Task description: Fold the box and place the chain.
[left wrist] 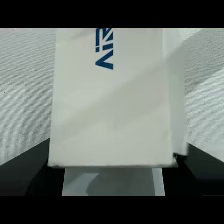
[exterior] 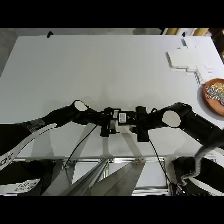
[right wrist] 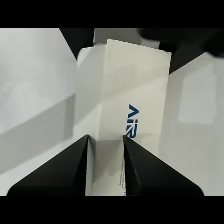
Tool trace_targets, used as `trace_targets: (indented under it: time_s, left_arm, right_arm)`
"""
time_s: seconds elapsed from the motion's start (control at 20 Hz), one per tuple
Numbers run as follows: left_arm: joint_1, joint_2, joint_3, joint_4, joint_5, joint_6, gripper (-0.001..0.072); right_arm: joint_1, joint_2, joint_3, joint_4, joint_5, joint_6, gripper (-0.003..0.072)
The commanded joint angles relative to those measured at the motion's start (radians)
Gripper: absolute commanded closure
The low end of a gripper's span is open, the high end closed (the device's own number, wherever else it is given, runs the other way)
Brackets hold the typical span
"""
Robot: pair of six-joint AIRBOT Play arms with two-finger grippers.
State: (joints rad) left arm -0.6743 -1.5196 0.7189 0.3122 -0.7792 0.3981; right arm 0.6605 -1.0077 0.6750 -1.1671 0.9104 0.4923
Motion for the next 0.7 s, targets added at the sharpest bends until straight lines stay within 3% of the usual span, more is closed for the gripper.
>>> trace_targets:
  time_s: [0.0, 0.1, 0.2, 0.65]
  left_arm:
    - [0.0, 0.0, 0.0, 0.002, -0.003, 0.002, 0.0319]
    - [0.0, 0.0, 0.0, 0.002, -0.003, 0.002, 0.0319]
    - [0.0, 0.0, 0.0, 0.002, -0.003, 0.002, 0.0319]
    - [0.0, 0.0, 0.0, 0.002, -0.003, 0.002, 0.0319]
  right_arm:
    - [0.001, 0.021, 0.0, -0.01, -0.015, 0.0, 0.0531]
    - [0.001, 0.039, 0.0, -0.011, -0.024, 0.0, 0.0536]
    - [0.001, 0.039, 0.0, -0.011, -0.039, 0.0, 0.0589]
    - [0.001, 0.036, -0.034, -0.014, -0.077, 0.0, 0.0586]
